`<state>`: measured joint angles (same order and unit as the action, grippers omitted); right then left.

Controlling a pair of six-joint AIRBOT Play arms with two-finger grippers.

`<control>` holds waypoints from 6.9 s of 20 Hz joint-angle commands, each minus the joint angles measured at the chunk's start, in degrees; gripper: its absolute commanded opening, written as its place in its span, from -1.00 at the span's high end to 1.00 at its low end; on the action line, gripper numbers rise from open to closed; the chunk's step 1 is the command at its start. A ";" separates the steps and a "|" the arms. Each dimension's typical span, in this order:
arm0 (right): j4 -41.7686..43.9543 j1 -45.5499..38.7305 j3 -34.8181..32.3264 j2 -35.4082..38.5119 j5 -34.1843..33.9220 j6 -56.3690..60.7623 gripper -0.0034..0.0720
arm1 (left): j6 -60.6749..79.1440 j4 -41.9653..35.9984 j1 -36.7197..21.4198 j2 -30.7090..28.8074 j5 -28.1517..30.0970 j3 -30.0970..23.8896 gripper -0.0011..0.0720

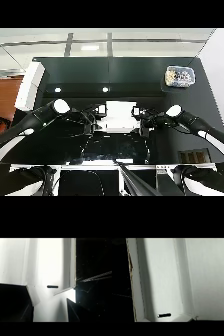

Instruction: Fold the box and place the chain.

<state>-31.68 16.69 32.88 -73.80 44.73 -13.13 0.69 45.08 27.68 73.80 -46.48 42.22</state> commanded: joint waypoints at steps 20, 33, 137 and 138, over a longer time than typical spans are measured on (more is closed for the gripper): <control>0.02 -0.02 0.04 -0.02 0.02 0.00 -0.21 | 2.67 -9.64 4.81 4.11 5.49 0.59 0.18; 0.00 -0.02 0.04 -0.02 0.00 0.02 -0.21 | -30.64 9.73 -0.35 -4.37 -5.64 3.65 0.91; 0.02 -0.02 0.04 -0.02 -0.02 0.02 -0.21 | -92.45 3.78 2.32 13.31 -11.76 16.41 -0.52; 0.02 -0.02 0.04 -0.02 -0.02 0.02 -0.21 | -92.43 3.78 2.32 13.33 -11.69 16.41 -0.54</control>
<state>-31.73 16.69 32.91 -73.80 44.71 -13.17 -91.70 48.34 30.02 86.76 -59.51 58.61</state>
